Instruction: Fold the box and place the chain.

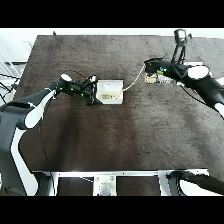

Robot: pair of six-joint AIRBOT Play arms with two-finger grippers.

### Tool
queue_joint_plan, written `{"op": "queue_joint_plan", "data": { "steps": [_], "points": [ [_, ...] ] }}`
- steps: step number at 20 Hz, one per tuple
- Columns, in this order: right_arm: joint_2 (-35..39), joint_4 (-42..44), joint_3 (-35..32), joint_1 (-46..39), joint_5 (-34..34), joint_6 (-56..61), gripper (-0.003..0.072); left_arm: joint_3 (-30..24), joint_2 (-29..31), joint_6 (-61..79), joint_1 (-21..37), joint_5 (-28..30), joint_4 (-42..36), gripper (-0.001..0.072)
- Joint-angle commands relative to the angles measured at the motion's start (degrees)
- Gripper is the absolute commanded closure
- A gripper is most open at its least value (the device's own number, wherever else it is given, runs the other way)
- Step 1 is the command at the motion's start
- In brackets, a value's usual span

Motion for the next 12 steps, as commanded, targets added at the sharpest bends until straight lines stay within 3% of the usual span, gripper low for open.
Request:
{"op": "queue_joint_plan", "data": {
  "steps": [1,5,12],
  "points": [
    [9.6,-1.6,-1.9,4.0,0.4,0.2,0.0678,0.0,0.0,0.0,0.0,0.0,0.0,0.0219],
    [11.7,-1.4,-1.9,11.4,-1.3,1.5,0.0678,0.0,0.0,0.0,0.0,0.0,0.0,0.0219],
    [8.1,-1.8,-1.9,20.5,-10.6,1.0,0.0678,0.0,0.0,0.0,0.0,0.0,0.0,0.0219]
  ]
}}
